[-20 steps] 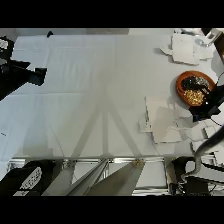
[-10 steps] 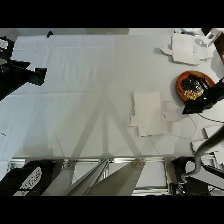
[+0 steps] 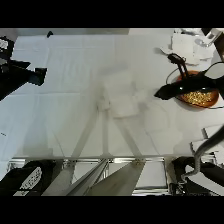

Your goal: Fold the box and place the chain.

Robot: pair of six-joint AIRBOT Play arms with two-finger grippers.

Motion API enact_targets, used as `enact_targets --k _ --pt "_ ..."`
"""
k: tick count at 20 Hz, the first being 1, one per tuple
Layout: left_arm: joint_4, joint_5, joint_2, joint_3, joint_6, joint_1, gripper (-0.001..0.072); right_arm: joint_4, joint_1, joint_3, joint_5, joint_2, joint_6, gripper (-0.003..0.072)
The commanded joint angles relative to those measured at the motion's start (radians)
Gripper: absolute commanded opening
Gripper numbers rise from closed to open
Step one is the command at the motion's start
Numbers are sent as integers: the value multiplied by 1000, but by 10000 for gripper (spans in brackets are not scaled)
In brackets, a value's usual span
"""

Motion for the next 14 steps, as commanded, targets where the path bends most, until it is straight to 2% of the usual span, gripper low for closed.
enact_targets --k 1,5,10,14 --pt "0 0 0 1 0 0 696 84 143 -1 -257 -5 -16 4" --pt "0 0 0 1 0 0 696 85 234 -71 -525 -15 -12 4" --pt "0 0 0 1 0 0 696 172 265 -307 -858 -15 -10 4" --pt "0 0 0 1 0 0 696 197 309 -401 -1012 -27 -10 4"
